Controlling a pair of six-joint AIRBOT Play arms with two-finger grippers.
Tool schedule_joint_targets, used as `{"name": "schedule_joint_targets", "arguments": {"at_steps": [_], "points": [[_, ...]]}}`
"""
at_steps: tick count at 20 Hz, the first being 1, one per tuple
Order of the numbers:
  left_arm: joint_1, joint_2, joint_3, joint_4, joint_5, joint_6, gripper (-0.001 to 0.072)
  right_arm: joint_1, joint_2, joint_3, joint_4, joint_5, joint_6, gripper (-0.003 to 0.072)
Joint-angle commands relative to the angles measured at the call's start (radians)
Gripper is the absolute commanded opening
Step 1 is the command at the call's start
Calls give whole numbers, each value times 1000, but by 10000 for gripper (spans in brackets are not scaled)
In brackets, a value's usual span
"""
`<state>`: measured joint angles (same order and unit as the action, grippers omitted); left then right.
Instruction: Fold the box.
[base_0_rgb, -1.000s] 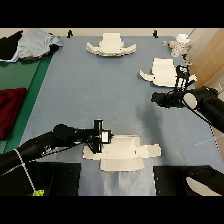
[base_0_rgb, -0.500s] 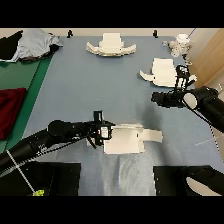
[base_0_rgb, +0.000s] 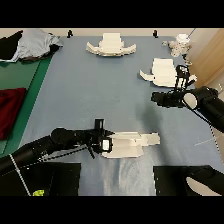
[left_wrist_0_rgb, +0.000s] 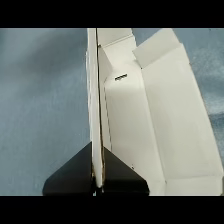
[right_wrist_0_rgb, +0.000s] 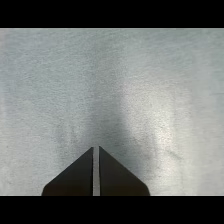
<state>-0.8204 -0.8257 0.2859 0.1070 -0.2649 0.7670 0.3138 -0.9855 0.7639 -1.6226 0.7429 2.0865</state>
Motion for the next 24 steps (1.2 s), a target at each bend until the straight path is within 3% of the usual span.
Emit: {"name": "schedule_joint_targets", "arguments": {"at_steps": [1, 9, 17, 24], "points": [[-21, -26, -29, -34, 22, 4, 12, 0, 0, 0, 1, -1, 0, 49], [-21, -35, -29, -37, 16, -61, 17, 6, 0, 0, 8, 0, 0, 49], [-17, -34, 19, -31, -68, -203, 16, 6, 0, 0, 11, 1, 0, 49], [113, -34, 42, 58, -207, -296, 17, 6, 0, 0, 11, 0, 0, 49]]}}
